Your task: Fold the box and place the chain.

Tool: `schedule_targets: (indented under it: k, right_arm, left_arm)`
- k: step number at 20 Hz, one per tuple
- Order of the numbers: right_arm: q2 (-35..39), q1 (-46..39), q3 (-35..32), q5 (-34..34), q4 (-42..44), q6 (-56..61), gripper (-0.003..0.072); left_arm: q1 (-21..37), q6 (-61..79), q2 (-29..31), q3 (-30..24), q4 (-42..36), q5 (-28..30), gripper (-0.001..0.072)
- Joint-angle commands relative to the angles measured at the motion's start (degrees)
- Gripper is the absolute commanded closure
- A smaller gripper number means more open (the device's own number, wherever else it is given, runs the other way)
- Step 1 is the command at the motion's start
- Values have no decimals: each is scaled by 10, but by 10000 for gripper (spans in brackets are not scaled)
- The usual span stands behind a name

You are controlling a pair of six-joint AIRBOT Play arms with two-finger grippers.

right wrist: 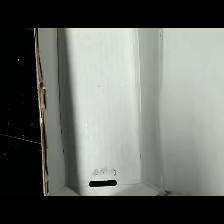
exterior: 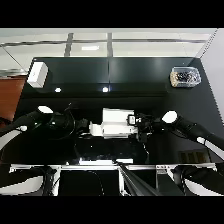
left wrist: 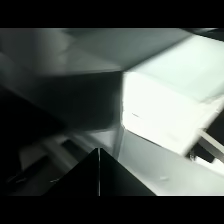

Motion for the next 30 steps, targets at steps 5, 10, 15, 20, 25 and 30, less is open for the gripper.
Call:
schedule_targets:
  k: [5,10,15,20,25,30]
  right_arm:
    - [0,0,0,0,0,0,559]
    - [0,0,0,0,0,0,558]
    - [0,0,0,0,0,0,559]
    - [0,0,0,0,0,0,559]
    - [0,0,0,0,0,0,559]
    - [0,0,0,0,0,0,558]
  left_arm:
    - [-13,39,-3,58,-40,-52,151]
    - [-66,31,-3,71,-35,-16,193]
    - [-134,-136,0,121,110,20,215]
    - [-191,-299,2,171,230,43,215]
    - [-239,-425,1,198,305,70,215]
    - [-309,-600,-2,240,476,61,215]
